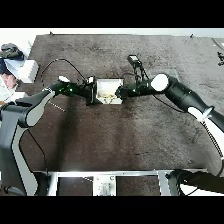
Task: Fold the box and place the chain.
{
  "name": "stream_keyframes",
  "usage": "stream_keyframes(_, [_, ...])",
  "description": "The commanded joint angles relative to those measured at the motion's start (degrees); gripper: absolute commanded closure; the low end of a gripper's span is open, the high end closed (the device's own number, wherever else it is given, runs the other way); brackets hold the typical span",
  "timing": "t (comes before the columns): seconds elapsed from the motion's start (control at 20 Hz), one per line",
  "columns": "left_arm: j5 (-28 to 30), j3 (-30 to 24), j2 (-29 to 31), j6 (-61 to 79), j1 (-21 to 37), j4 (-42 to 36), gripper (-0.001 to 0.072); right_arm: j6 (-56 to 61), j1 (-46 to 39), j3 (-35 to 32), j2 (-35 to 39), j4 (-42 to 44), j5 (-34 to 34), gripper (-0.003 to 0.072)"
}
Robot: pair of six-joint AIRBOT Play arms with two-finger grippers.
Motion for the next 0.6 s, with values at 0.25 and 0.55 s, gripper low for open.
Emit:
stream_keyframes(0.25, [0.0, 0.0, 0.0, 0.0, 0.0, 0.0, 0.0446, -23.1, -0.1, -15.4, -3.6, 31.3, -12.1, 0.0264])
stream_keyframes(0.55, [0.0, 0.0, 0.0, 0.0, 0.0, 0.0, 0.0446, -50.0, -0.1, -15.3, -13.0, 63.4, -8.7, 0.0131])
